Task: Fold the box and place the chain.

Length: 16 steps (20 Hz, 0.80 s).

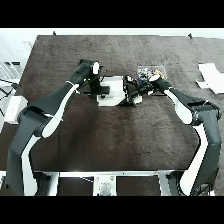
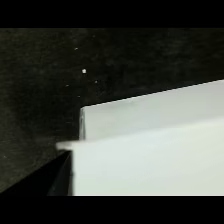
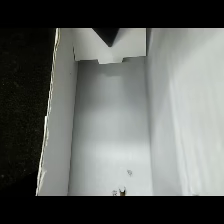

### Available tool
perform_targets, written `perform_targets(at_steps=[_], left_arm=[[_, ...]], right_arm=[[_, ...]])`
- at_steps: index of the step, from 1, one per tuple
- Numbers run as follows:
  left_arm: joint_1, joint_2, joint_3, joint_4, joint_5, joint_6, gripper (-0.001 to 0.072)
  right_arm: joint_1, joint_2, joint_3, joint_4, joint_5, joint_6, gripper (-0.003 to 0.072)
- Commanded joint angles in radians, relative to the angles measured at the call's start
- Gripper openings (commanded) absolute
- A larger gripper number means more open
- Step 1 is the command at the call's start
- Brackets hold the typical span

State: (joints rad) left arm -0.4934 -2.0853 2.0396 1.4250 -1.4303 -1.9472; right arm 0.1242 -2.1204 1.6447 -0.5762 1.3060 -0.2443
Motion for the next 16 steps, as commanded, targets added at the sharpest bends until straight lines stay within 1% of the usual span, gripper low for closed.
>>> perform_targets(at_steps=[1, 2, 7, 8, 11, 12, 14, 16], left_arm=[[0.000, -0.028, 0.037, 0.016, -0.041, 0.011, 0.0434], [0.000, -0.036, 0.050, 0.015, -0.049, 0.011, 0.0434], [0.000, -0.043, 0.052, 0.016, -0.059, 0.016, 0.0433], [0.000, -0.043, 0.052, 0.016, -0.060, 0.019, 0.0414], [0.000, -0.045, 0.052, 0.016, -0.072, 0.019, 0.0413], [0.000, -0.045, 0.052, 0.014, -0.072, 0.021, 0.0371], [0.000, -0.045, 0.052, 0.006, -0.072, 0.018, 0.0355], [0.000, -0.045, 0.052, -0.002, -0.071, 0.023, 0.0267]], right_arm=[[0.001, -0.001, 0.000, 0.000, 0.000, 0.000, 0.0595], [0.001, -0.001, 0.000, 0.000, 0.000, 0.000, 0.0595], [0.001, -0.001, 0.000, 0.000, 0.000, 0.000, 0.0595], [0.001, -0.001, 0.000, 0.000, 0.000, 0.000, 0.0595], [0.001, -0.001, 0.000, 0.000, 0.000, 0.000, 0.0594], [0.001, -0.001, 0.000, 0.000, 0.000, 0.000, 0.0595], [0.001, -0.001, 0.000, 0.000, 0.000, 0.000, 0.0595], [0.001, -0.001, 0.000, 0.000, 0.000, 0.000, 0.0595]])
